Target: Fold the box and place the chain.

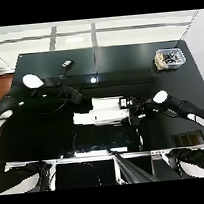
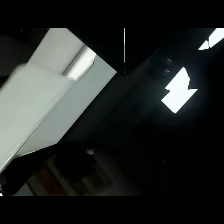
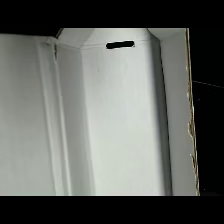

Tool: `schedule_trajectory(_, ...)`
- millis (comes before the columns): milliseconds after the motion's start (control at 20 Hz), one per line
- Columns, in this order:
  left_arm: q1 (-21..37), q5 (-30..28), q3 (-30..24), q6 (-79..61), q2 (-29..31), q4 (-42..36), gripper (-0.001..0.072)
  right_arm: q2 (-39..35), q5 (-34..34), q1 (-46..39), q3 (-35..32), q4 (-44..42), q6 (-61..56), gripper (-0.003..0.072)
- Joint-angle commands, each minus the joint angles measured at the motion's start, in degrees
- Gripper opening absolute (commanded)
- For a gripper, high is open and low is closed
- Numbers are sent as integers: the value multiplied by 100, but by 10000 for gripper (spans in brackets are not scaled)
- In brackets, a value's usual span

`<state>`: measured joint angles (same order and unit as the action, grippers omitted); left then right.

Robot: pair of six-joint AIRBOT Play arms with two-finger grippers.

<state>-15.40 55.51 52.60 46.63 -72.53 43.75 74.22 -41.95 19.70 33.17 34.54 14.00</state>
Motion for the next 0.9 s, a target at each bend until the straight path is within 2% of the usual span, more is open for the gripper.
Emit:
schedule_trajectory(0, 361, -448, -730, -114, 1296, -37, 27, 4, 2, 7, 4, -4, -7, 412)
schedule_trajectory(100, 372, -278, -1467, -1993, 1950, -881, 27, 4, 0, 7, 4, -4, -7, 412)
schedule_trajectory(150, 280, -205, -1764, -3010, 2116, -944, 28, 4, 0, 7, 4, -4, -7, 412)
schedule_trajectory(200, 179, -249, -1993, -3779, 2170, -785, 116, 4, 0, 7, 4, -4, -7, 412)
schedule_trajectory(250, 74, -334, -2135, -4172, 2127, -481, 405, 4, 0, 7, 4, -4, -7, 412)
schedule_trajectory(300, -33, -535, -2205, -4236, 2015, -157, 628, 4, 0, 7, 4, -4, -7, 412)
schedule_trajectory(350, -151, -804, -2232, -4236, 1829, 166, 716, 4, 0, 7, 4, -4, -7, 412)
schedule_trajectory(450, -413, -1189, -2181, -4277, 1419, 684, 714, 4, 0, 7, 4, -4, -7, 413)
schedule_trajectory(550, -671, -1204, -1998, -4522, 960, 970, 712, 4, -2, 7, 4, -2, -7, 412)
schedule_trajectory(700, -914, -992, -1572, -4854, 302, 868, 712, 4, 0, 7, 4, -2, -7, 413)
schedule_trajectory(850, -973, -1010, -1274, -5045, -63, 199, 711, 4, -2, 7, 4, -2, -7, 412)
